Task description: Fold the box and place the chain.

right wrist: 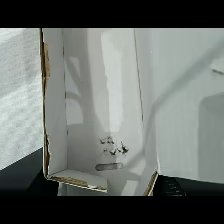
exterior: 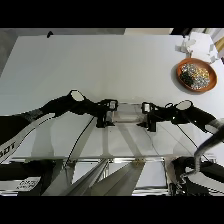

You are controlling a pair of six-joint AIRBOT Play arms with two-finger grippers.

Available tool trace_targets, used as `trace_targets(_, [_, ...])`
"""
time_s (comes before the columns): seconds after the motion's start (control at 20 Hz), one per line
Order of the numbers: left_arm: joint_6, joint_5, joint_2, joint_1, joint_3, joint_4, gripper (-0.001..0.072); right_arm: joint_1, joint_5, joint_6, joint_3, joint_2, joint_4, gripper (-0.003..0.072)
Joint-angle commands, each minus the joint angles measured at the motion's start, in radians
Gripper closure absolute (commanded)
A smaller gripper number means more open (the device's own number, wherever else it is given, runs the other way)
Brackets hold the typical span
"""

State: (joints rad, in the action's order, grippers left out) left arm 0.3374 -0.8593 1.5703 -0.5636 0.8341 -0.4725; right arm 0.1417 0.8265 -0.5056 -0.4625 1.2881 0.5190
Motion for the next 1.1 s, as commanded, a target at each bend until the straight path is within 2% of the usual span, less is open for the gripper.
trace_targets(0.0, [-0.002, 0.005, 0.022, -0.005, 0.0, 0.015, 0.0013, 0.0, 0.0, 0.0, 0.0, -0.001, 0.0, 0.0373])
trace_targets(0.05, [-0.002, 0.009, 0.023, -0.005, 0.0, 0.015, 0.0067, 0.0, 0.0, 0.0, 0.0, -0.001, 0.0, 0.0373])
trace_targets(0.15, [-0.002, 0.008, 0.023, -0.005, 0.0, 0.015, 0.0368, 0.0, 0.0, 0.0, 0.0, -0.001, 0.0, 0.0373])
trace_targets(0.2, [-0.001, 0.006, 0.023, -0.005, 0.0, 0.015, 0.0474, 0.0, 0.0, 0.0, 0.0, -0.001, 0.0, 0.0373])
trace_targets(0.25, [-0.001, 0.006, 0.023, -0.005, 0.0, 0.015, 0.0504, 0.0, 0.0, 0.0, 0.0, -0.001, 0.0, 0.0373])
trace_targets(1.05, [-0.001, 0.002, 0.023, -0.005, 0.0, 0.015, 0.05, 0.0, 0.0, 0.0, 0.0, -0.001, 0.0, 0.0373])
